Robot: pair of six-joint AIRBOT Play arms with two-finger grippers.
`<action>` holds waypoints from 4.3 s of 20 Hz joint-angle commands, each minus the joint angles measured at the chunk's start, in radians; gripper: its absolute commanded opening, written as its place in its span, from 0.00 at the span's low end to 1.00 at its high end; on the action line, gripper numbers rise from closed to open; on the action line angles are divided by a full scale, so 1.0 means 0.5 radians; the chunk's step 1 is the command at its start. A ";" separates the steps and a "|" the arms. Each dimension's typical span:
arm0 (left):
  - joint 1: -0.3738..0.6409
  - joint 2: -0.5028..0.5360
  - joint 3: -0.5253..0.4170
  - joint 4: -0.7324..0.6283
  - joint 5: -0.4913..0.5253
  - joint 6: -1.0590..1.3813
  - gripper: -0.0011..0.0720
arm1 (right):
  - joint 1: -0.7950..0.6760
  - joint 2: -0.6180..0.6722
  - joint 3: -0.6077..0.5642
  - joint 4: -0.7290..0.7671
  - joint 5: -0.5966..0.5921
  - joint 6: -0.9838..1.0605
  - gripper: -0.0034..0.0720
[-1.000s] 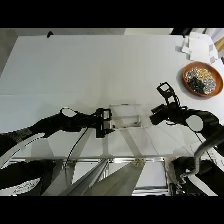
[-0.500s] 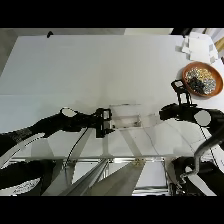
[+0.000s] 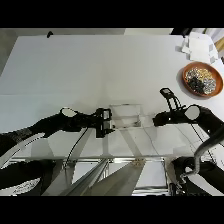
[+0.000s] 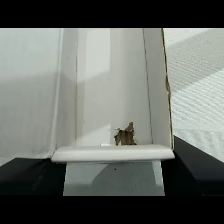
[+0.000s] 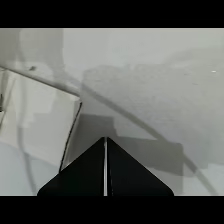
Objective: Fold the box and place the chain.
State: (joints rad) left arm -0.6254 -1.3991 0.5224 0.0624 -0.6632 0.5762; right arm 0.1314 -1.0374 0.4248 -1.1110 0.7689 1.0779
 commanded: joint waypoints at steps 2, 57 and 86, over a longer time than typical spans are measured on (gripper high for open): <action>0.001 0.000 0.002 0.001 0.001 0.000 0.11 | 0.034 -0.052 0.002 0.247 0.069 -0.188 0.06; 0.001 0.000 0.002 0.001 0.001 0.000 0.11 | 0.198 0.194 0.001 0.594 0.191 -0.046 0.81; 0.001 0.000 0.002 0.001 0.001 0.000 0.11 | 0.591 -0.062 0.217 0.124 0.086 0.695 0.87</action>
State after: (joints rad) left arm -0.6254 -1.3991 0.5224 0.0620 -0.6636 0.5762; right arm 0.4236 -1.0641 0.5285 -1.0161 0.8036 1.3930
